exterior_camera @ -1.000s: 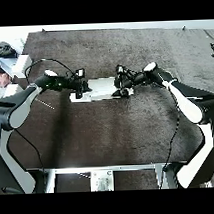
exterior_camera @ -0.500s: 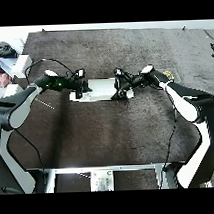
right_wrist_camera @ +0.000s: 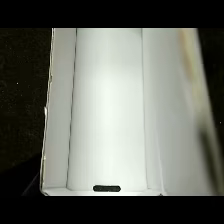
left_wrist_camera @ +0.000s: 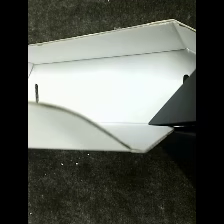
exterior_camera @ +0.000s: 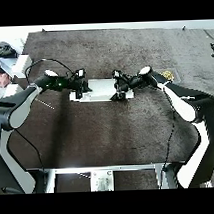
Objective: Fold the box and place the chain.
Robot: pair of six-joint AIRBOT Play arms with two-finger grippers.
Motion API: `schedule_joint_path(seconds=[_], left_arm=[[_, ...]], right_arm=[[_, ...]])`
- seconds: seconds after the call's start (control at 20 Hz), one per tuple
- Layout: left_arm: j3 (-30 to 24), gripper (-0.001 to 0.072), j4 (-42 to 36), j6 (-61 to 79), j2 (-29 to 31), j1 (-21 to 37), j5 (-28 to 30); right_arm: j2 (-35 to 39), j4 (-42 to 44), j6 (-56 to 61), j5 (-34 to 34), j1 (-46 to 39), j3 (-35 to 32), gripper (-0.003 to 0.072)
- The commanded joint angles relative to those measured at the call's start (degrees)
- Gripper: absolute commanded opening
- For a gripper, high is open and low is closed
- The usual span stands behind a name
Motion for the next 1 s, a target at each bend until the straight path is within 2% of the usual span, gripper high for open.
schedule_joint_path(seconds=[0.0, 0.45, 0.55, 0.65, 0.7, 0.95], left_arm=[[0.0, 0.0011, 0.0, 0.1, 0.0, 0.0, 0.0], [0.0, 0.0011, 0.0, 0.1, 0.0, 0.0, 0.0], [0.0, 0.0011, 0.0, 0.1, 0.0, 0.0, 0.0], [0.0, 0.0011, 0.0, 0.1, 0.0, 0.0, 0.1], [0.0, 0.0011, 0.0, 0.1, 0.0, 0.0, 0.1], [0.0, 0.0011, 0.0, 0.1, 0.0, 0.0, 0.1]], right_arm=[[0.0, -0.1, -0.3, -0.6, 0.0, 0.0, 0.0588], [-0.6, -0.7, -0.3, -0.8, 0.1, 0.0, 0.0587], [-0.6, -0.7, -0.3, -0.9, 0.1, 0.0, 0.0483], [-0.6, -0.8, -0.3, -0.9, 0.1, 0.0, 0.0468], [-0.6, -0.8, -0.3, -0.9, 0.1, 0.0, 0.0314], [-0.6, -0.8, -0.2, -0.9, 0.1, 0.0, 0.0319]])
